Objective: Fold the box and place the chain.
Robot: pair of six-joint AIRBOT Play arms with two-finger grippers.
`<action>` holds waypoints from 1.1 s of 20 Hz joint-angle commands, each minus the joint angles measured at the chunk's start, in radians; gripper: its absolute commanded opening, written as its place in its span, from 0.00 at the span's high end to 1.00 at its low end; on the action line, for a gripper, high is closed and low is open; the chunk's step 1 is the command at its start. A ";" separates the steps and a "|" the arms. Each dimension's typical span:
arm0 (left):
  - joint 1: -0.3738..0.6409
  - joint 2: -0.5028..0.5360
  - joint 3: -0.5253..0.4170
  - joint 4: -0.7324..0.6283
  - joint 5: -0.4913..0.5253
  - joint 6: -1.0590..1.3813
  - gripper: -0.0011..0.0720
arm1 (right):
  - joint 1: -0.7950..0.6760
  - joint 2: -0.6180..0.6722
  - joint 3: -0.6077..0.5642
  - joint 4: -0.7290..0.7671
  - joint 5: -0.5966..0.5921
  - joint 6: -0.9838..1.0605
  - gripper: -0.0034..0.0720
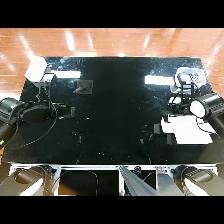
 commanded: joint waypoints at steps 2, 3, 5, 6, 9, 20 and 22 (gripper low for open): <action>0.000 0.000 0.000 0.000 0.000 0.000 0.96 | -0.001 0.000 0.000 0.000 0.000 0.000 0.91; 0.000 0.000 0.000 0.000 0.000 0.000 0.96 | -0.001 0.000 0.000 0.000 0.000 0.000 0.91; 0.000 0.000 0.000 0.000 0.000 0.000 0.96 | -0.001 0.000 0.000 0.000 0.000 0.000 0.91; 0.000 0.000 0.000 0.000 0.000 0.000 0.96 | -0.001 0.000 0.000 0.000 0.000 0.000 0.91; 0.000 0.000 0.000 0.000 0.000 0.000 0.96 | -0.001 0.000 0.000 0.000 0.000 0.000 0.91; 0.000 -0.003 0.000 -0.001 -0.256 0.000 0.96 | -0.001 0.000 0.000 -0.057 -0.142 0.000 0.91; 0.000 -0.005 0.000 0.000 -0.291 0.000 0.96 | -0.001 0.000 0.000 -0.058 -0.171 0.000 0.91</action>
